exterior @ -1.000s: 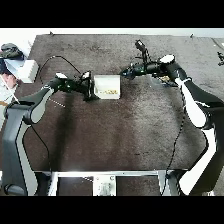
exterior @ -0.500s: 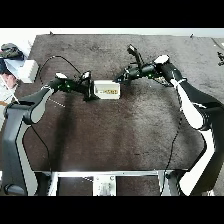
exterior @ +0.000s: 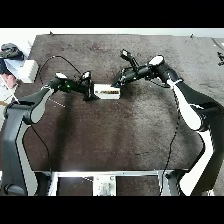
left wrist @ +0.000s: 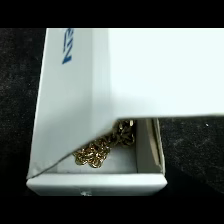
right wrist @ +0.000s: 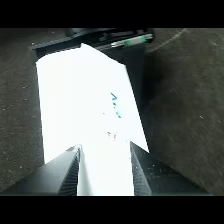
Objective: Fold the box and place the chain.
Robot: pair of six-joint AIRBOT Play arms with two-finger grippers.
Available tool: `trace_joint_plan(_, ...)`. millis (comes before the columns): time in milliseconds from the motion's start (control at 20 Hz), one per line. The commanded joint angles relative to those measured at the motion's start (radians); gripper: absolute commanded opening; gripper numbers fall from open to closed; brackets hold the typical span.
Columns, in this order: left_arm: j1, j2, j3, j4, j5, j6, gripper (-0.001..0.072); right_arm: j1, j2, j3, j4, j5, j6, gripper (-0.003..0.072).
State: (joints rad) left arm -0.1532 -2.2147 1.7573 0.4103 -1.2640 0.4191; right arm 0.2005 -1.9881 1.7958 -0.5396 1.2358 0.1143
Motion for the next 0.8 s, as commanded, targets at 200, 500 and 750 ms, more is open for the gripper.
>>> trace_joint_plan(200,-0.001,0.0,0.0,0.0,0.0,0.0,0.0343,0.031,0.0,0.001,-0.019,0.016,-0.082,0.0346)
trace_joint_plan(500,-0.001,0.0,0.0,0.0,0.0,0.0,0.0343,0.061,-0.001,0.001,-0.052,-0.032,-0.149,0.0376)
trace_joint_plan(750,-0.001,0.0,0.0,0.0,0.0,0.0,0.0344,0.062,-0.001,0.001,-0.087,-0.09,-0.149,0.0374)
